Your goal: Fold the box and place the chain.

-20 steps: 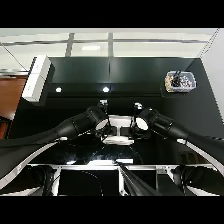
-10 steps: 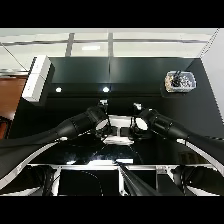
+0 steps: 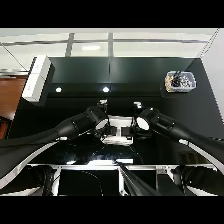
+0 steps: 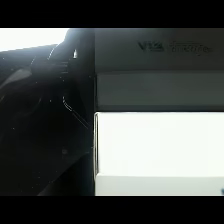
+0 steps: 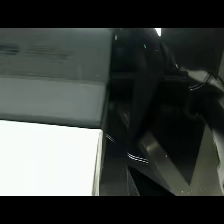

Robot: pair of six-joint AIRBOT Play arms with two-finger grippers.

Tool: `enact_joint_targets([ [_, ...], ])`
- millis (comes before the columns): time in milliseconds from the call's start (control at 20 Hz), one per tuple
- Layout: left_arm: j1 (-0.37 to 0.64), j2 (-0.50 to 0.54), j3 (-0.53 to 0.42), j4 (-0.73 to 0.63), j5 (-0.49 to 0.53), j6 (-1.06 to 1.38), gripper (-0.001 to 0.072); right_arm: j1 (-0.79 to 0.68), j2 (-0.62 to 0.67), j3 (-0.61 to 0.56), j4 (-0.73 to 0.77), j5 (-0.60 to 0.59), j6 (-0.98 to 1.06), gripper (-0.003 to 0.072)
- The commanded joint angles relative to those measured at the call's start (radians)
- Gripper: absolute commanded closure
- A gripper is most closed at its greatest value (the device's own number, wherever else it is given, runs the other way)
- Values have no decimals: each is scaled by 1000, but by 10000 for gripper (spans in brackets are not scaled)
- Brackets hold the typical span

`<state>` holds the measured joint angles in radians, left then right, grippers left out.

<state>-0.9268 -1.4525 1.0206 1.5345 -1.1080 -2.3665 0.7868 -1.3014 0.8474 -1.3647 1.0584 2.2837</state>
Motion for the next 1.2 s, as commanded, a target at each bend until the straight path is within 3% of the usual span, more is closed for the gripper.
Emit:
enact_joint_targets([
  [0,0,0,0,-2,3,-2,683,0,73,14,-21,25,-68,326],
  [150,0,0,0,-2,3,-2,683,-3,231,25,-40,69,-123,325],
  [250,0,0,0,-2,3,-2,683,-22,372,26,-134,124,-122,325],
  [350,0,0,0,-2,3,-2,683,-63,514,25,-328,214,-122,326],
  [500,0,0,0,-2,4,-2,683,-148,627,11,-816,387,-122,327],
  [600,0,0,0,-1,6,-2,683,-269,624,-28,-945,307,-122,327],
  [750,0,0,0,-1,7,-2,683,-530,571,-99,-855,-74,-106,326],
  [900,0,0,0,-1,6,-2,683,-753,391,-73,-754,-328,-56,326],
  [1000,0,0,0,-1,5,-1,683,-852,230,30,-681,-355,-60,326],
  [1150,0,0,0,-1,5,-1,683,-954,-42,298,-501,-275,-124,325],
])
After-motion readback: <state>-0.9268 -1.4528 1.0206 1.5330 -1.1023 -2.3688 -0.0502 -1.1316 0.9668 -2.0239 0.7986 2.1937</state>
